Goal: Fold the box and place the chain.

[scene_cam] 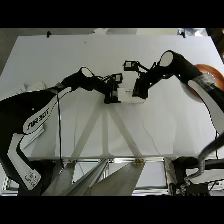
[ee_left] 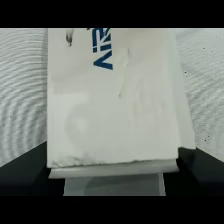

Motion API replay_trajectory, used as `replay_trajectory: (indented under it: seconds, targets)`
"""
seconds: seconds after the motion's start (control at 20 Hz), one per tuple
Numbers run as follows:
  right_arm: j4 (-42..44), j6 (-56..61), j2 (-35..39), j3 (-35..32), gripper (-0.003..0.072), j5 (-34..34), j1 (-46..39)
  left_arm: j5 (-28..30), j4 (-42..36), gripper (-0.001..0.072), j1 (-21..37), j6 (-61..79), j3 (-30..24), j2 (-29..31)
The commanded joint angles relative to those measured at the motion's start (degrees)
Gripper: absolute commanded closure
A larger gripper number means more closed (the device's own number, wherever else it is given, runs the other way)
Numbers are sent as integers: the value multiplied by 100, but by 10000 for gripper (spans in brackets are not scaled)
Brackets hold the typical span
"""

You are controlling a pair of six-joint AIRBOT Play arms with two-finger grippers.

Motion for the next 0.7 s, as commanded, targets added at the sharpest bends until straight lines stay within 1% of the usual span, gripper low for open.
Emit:
replay_trajectory:
  seconds: [0.0, 0.2, 0.35, 0.45, 0.65]
  targets:
    - [-109, 210, 114, -35, 469, -232, 7, -26, 15, 388, 4, 17, 0, 2]
    - [-109, 201, 426, -35, 463, -553, 4, -26, 15, 388, 4, 17, 0, 2]
    - [-109, 201, 461, -68, 463, -629, 7, -26, 15, 388, 4, 17, 0, 2]
    - [-109, 201, 461, -199, 464, -772, 7, -26, 15, 388, 4, 17, 0, 2]
    - [-109, 140, 461, -673, 464, -793, 7, -26, 15, 388, 4, 17, 0, 2]
